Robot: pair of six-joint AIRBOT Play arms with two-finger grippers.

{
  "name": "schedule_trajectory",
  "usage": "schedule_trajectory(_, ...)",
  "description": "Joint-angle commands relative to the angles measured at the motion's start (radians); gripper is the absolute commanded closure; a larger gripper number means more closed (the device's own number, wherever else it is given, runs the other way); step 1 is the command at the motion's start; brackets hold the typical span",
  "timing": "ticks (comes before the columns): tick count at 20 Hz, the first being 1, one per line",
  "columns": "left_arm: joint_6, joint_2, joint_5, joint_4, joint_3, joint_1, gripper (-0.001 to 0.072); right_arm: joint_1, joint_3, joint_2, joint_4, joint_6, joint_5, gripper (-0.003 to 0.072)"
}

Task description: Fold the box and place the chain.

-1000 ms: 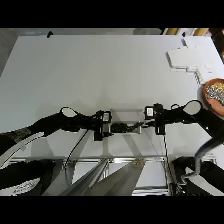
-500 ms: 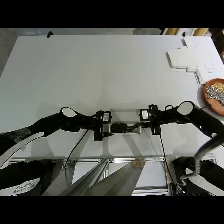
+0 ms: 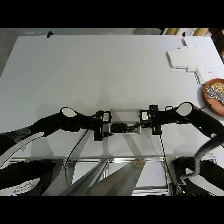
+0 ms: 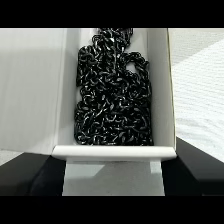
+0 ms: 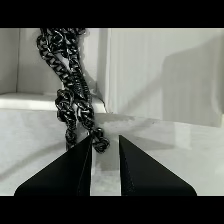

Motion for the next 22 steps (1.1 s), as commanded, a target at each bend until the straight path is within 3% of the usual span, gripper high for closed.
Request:
schedule_trajectory(1,0.0,0.0,0.0,0.0,0.0,0.0,0.0379,0.001,-0.001,-0.021,-0.008,0.0,-0.002,0.0526)
schedule_trajectory(3,0.0,0.0,0.0,0.0,0.0,0.0,0.0379,0.002,-0.001,-0.054,-0.008,0.001,0.0,0.0537)
schedule_trajectory(4,0.0,0.0,0.0,0.0,0.0,0.0,0.0379,0.001,-0.001,-0.057,-0.008,0.011,0.001,0.0636)
schedule_trajectory(5,0.0,0.0,0.0,0.0,0.0,0.0,0.0379,0.001,0.0,-0.051,-0.008,0.011,0.01,0.0669)
schedule_trajectory(8,0.0,0.0,0.0,0.0,0.0,0.0,0.0379,0.001,0.0,0.014,-0.027,0.02,0.013,0.0669)
schedule_trajectory(11,0.0,0.0,0.0,0.0,0.0,0.0,0.0379,0.001,0.0,0.167,-0.076,0.113,0.026,0.0669)
schedule_trajectory(14,0.0,0.0,0.0,0.0,0.0,0.0,0.0379,0.001,0.0,0.325,-0.073,0.171,0.113,0.0669)
schedule_trajectory(18,0.0,0.0,0.0,0.0,0.0,0.0,0.0379,0.002,0.0,0.423,0.111,0.169,0.272,0.0669)
schedule_trajectory(22,0.0,0.0,0.0,0.0,0.0,0.0,0.0379,0.083,0.0,0.423,0.266,0.157,0.197,0.0669)
